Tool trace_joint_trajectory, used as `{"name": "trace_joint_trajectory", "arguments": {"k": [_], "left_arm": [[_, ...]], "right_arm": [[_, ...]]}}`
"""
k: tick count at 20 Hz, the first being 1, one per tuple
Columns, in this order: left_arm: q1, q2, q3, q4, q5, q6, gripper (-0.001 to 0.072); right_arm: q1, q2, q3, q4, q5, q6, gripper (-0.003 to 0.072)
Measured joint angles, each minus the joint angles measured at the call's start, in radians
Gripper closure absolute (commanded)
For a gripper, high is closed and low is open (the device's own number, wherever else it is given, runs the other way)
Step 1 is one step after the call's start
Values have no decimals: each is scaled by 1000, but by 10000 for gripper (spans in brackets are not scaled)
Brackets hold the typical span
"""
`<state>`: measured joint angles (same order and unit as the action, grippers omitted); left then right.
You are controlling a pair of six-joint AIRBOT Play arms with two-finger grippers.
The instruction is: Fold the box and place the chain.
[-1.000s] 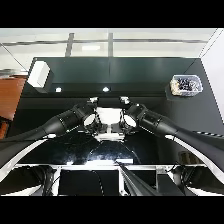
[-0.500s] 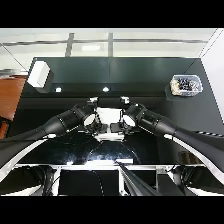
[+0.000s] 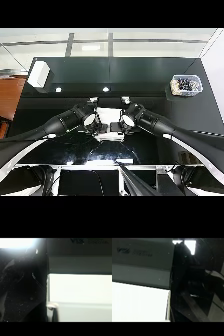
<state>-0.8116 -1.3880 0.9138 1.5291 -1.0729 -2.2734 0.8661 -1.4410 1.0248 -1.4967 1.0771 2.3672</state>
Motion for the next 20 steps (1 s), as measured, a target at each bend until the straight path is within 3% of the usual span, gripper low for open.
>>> {"name": "trace_joint_trajectory", "arguments": {"k": [12, 13, 14, 20], "left_arm": [[0, 0, 0, 0, 0, 0, 678], [0, 0, 0, 0, 0, -1, 678], [0, 0, 0, 0, 0, -1, 678], [0, 0, 0, -2, 3, -3, 678]], "right_arm": [[0, -23, 0, -3, 0, 4, 489], [0, -23, 0, -4, -1, 4, 626], [0, -23, 0, -2, -3, 5, 660], [0, -23, 0, 6, -13, -3, 656]]}}
